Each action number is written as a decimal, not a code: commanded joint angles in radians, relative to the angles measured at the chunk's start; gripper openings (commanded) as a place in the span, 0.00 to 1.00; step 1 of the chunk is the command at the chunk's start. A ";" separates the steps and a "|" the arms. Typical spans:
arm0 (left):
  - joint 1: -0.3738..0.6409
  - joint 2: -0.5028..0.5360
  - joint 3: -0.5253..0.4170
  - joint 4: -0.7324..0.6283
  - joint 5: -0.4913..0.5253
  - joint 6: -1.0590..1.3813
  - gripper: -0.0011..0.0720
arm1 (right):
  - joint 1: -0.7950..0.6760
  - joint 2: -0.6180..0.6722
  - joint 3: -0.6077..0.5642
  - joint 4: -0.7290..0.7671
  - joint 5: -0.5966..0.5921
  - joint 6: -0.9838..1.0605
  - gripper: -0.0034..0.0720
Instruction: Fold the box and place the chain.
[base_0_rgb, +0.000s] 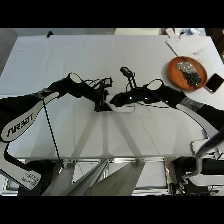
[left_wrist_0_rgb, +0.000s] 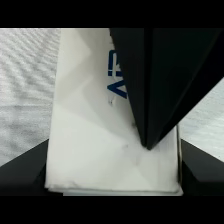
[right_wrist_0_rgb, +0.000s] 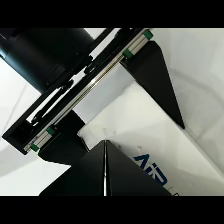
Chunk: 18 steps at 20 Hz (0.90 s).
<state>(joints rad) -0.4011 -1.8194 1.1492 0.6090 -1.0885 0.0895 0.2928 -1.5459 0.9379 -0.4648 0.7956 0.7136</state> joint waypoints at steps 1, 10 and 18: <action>0.000 0.001 0.000 -0.003 0.000 -0.005 0.30 | 0.007 -0.011 -0.001 -0.115 0.008 0.069 0.06; 0.000 0.001 0.000 -0.003 0.000 -0.005 0.30 | -0.019 0.113 -0.001 -0.114 -0.084 0.068 0.06; 0.001 0.000 0.000 -0.003 0.000 -0.005 0.30 | -0.299 0.313 -0.001 -0.422 0.023 0.154 0.06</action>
<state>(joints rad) -0.4011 -1.8194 1.1492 0.6044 -1.0893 0.0830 0.0891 -1.2934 0.9363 -0.7624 0.7887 0.8352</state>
